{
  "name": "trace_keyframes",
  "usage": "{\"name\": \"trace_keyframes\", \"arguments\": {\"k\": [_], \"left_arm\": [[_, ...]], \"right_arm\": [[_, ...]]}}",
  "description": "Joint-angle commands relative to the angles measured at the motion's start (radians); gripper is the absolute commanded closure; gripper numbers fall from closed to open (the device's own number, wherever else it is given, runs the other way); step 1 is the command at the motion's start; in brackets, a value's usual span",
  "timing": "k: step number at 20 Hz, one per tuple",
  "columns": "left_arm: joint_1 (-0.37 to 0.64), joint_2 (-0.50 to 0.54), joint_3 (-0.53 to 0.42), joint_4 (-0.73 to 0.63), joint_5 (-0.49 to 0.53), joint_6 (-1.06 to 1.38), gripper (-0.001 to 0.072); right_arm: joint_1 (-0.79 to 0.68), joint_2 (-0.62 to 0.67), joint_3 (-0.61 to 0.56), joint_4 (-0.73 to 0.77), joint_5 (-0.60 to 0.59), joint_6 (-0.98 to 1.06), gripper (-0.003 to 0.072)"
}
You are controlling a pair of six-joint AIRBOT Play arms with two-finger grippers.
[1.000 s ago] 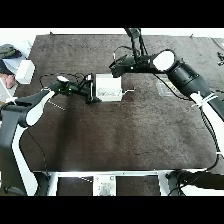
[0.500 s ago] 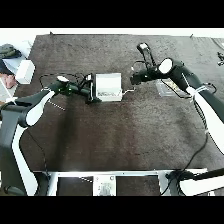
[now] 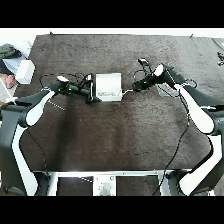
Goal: Fold the box and place the chain.
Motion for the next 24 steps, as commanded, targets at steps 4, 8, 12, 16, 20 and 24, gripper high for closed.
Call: {"name": "trace_keyframes", "arguments": {"k": [4, 8, 12, 16, 20, 24], "left_arm": [[0.0, 0.0, 0.0, 0.0, 0.0, 0.0, 0.0303], [0.0, 0.0, 0.0, 0.0, 0.0, 0.0, 0.0303], [0.0, 0.0, 0.0, 0.0, 0.0, 0.0, 0.0303], [0.0, 0.0, 0.0, 0.0, 0.0, 0.0, 0.0303], [0.0, 0.0, 0.0, 0.0, 0.0, 0.0, 0.0303], [0.0, 0.0, 0.0, 0.0, 0.0, 0.0, 0.0303]], "right_arm": [[-0.001, -0.032, 0.018, 0.003, -0.047, 0.019, 0.0371], [0.004, -0.034, 0.018, 0.008, -0.058, 0.033, 0.0447], [0.033, -0.036, 0.018, 0.009, -0.051, 0.018, 0.0634], [0.05, 0.049, 0.018, 0.085, -0.01, 0.006, 0.0703], [0.09, 0.225, 0.019, 0.159, 0.015, -0.051, 0.0703], [0.184, 0.333, 0.019, 0.16, 0.001, -0.081, 0.0703]]}}
